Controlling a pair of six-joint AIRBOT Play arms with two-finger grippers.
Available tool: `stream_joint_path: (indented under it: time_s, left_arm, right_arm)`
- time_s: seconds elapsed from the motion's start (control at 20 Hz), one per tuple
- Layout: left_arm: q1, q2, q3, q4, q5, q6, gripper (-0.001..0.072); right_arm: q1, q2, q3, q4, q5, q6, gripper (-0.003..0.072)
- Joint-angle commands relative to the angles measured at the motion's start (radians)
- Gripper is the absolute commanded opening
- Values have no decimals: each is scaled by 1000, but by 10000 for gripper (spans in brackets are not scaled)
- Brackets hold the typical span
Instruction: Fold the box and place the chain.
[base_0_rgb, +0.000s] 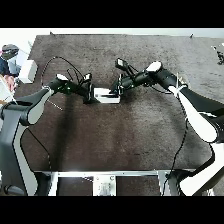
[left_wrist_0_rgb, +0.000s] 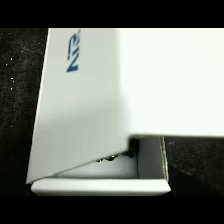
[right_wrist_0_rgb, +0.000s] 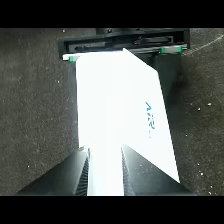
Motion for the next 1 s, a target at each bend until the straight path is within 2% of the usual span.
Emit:
stream_joint_path:
  time_s: [0.0,0.2,0.3,0.5,0.55,0.6,0.95]
  left_arm:
    - [1,0,1,0,0,0,394]
    - [1,0,1,0,0,0,394]
    - [1,0,1,0,0,0,394]
    - [1,0,1,0,0,0,395]
    - [1,0,1,0,0,0,394]
    - [1,0,1,0,0,0,394]
    - [1,0,1,0,0,0,394]
  right_arm:
    - [23,-1,1,-37,-47,-19,233]
    - [24,-1,1,-37,-105,-45,234]
    - [24,-1,1,-37,-95,-44,297]
    - [24,-17,-1,-39,-79,-40,295]
    - [26,-17,-1,-38,-86,-40,324]
    - [27,-17,-1,-40,-98,-40,422]
    - [45,-17,-1,-50,-159,-40,418]
